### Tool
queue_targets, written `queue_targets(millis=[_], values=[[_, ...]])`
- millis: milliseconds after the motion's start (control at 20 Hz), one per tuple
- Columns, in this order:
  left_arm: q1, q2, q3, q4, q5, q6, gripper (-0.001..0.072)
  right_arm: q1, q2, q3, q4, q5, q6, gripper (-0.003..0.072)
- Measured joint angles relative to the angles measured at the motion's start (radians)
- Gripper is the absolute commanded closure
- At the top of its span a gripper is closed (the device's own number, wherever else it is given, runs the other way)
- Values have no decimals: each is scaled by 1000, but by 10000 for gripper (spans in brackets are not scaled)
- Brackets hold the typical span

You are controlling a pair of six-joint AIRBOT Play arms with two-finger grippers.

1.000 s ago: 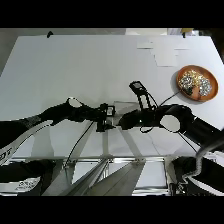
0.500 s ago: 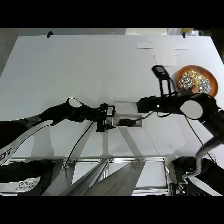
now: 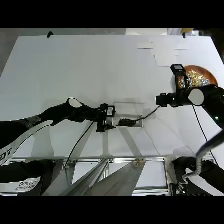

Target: Fold the box and place the chain.

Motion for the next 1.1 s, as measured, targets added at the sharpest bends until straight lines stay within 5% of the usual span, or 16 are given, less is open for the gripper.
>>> queue_targets(millis=[600, 700, 850, 900, 1100], values=[[0, 0, 0, 0, 0, 0, 699, -22, -214, 0, -74, -50, 45, 351], [0, 0, 0, 0, 0, 0, 699, -22, -238, 0, -77, -58, 49, 501], [0, 0, 0, 0, 0, 0, 699, -22, -254, 1, -73, -63, 52, 545], [0, 0, 0, 0, 0, 0, 699, -22, -257, 1, -73, -64, 52, 675], [0, 0, 0, 0, 0, 0, 699, -23, -263, 0, -80, -80, 52, 671]])
